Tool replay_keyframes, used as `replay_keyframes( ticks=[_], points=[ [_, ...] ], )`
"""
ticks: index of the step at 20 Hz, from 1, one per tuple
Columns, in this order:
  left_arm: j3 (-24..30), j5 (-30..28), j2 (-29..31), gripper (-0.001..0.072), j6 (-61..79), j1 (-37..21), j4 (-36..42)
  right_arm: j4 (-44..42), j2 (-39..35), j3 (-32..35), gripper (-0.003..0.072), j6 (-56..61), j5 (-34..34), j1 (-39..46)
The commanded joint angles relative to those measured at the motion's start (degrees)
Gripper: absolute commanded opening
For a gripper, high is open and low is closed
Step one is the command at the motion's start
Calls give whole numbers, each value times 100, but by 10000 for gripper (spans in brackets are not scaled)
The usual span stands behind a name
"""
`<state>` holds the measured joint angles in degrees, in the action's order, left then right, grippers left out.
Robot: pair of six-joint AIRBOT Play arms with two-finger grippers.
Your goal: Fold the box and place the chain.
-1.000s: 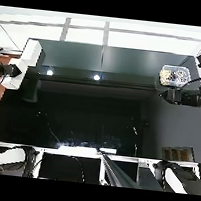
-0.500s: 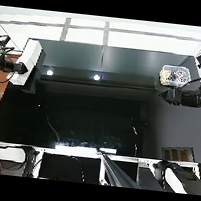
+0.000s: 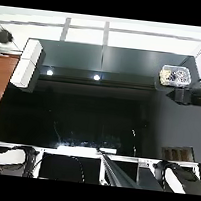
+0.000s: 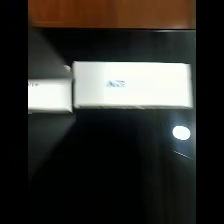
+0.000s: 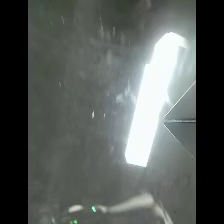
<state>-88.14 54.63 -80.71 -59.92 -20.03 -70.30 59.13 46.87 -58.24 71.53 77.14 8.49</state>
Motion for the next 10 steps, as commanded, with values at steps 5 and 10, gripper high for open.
replay_keyframes(
  ticks=[5, 10],
  points=[
    [1773, -339, 2629, 23, -573, 1222, 588, 940, -1519, 1154, 17, -22, -2914, -4],
    [5217, -2194, 4811, 24, -503, 1873, 413, 1189, -1394, 2435, 17, -20, -4063, 0]
  ],
)
